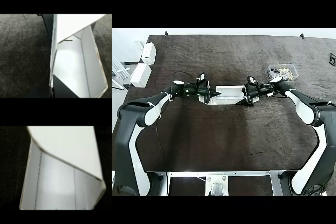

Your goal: Fold the box and place the chain.

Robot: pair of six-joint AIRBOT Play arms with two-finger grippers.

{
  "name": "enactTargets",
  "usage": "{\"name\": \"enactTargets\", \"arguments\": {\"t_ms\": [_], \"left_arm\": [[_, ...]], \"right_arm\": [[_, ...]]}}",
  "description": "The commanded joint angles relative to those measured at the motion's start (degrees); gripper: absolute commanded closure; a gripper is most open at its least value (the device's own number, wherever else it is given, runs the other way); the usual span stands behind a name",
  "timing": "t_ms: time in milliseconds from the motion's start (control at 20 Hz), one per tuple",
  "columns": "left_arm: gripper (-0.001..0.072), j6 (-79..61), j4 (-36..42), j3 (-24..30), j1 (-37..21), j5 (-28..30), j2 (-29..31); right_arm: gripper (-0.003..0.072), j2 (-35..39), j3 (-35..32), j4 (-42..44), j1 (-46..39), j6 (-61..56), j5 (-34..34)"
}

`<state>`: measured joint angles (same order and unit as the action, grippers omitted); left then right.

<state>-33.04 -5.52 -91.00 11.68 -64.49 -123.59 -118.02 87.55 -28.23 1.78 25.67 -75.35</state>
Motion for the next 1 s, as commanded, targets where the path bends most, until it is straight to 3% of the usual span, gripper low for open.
{"name": "enactTargets", "arguments": {"t_ms": [0,950], "left_arm": [[0.0687,-0.02,-0.02,0.02,-0.04,0.00,-0.02],[0.0687,-0.02,-0.02,0.02,-0.04,-0.02,-0.02]], "right_arm": [[0.0060,-0.55,0.52,0.35,0.04,-0.55,-0.35],[0.0063,-0.57,0.85,-1.03,-0.31,-0.98,-0.28]]}}
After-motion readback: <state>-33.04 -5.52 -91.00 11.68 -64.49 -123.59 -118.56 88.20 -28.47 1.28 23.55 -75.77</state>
